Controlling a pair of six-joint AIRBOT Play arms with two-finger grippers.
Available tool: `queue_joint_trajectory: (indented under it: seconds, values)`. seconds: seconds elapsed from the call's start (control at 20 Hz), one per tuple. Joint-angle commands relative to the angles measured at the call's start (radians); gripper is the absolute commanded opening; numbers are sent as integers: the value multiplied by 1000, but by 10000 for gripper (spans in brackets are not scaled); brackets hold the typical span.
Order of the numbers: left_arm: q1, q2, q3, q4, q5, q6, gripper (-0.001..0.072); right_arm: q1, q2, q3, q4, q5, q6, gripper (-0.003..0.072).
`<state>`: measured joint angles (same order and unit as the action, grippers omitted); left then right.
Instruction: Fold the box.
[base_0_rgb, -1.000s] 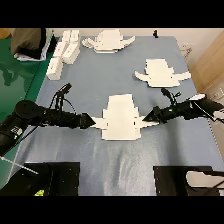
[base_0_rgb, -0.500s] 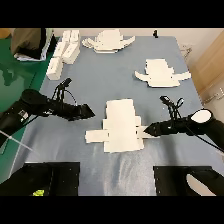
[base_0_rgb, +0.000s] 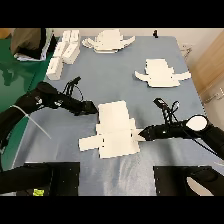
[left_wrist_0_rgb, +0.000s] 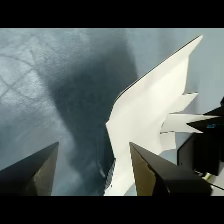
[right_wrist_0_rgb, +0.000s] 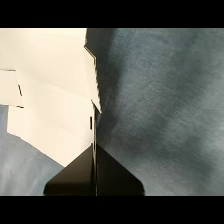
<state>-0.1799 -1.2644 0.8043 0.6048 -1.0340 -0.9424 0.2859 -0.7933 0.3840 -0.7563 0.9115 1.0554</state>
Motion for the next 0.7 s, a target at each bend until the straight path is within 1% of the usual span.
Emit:
queue_joint_trajectory:
  seconds: [0.0, 0.1, 0.2, 0.3, 0.4, 0.45, 0.5, 0.55, 0.6, 0.65]
  values:
    - [-1, -144, 57, -176, -93, 192, 711, 8, 3, -1, 4, -8, 22, 1]
    - [-2, -224, 114, -199, -171, 230, 710, 8, 3, -1, 3, -8, 28, 1]
    - [-7, -295, 172, -201, -272, 257, 571, 8, 3, -1, 4, -8, 31, 1]
    - [-21, -346, 206, -204, -354, 274, 571, 8, 3, -1, 4, -8, 38, 1]
    - [-46, -380, 224, -203, -384, 297, 570, 8, 3, -1, 3, -8, 45, 1]
    - [-60, -396, 235, -201, -391, 301, 527, 8, 3, -1, 4, -8, 47, 1]
    - [-71, -407, 246, -197, -393, 312, 415, 8, 3, -1, 3, -7, 49, 1]
    - [-76, -411, 256, -196, -391, 332, 348, 8, 3, -1, 3, -5, 55, 1]
    - [-76, -410, 270, -200, -389, 345, 342, 8, 3, -1, 3, -3, 56, 1]
    - [-71, -410, 286, -200, -391, 350, 201, 8, 3, -1, 3, -1, 56, 1]
